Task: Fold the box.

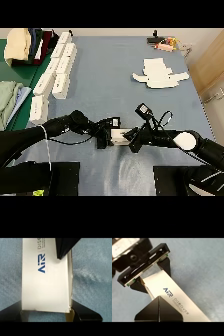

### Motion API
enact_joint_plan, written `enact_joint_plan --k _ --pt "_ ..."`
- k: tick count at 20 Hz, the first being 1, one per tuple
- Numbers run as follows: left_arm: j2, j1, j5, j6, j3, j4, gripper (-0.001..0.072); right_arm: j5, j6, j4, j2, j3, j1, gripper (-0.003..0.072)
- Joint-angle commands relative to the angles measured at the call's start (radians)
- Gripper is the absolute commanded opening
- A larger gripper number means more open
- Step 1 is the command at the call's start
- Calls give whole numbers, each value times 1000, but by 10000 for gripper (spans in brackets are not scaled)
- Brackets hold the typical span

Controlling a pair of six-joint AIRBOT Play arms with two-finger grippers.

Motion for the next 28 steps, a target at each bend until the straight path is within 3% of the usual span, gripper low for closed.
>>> enact_joint_plan --k 1,18,28 --pt "0 0 0 0 0 0 525 -42 32 98 1 -36 1 2" --pt "0 0 0 0 0 0 525 -50 32 94 -66 -98 1 2" --pt "0 0 0 0 0 0 525 -50 32 85 -14 -31 0 2"
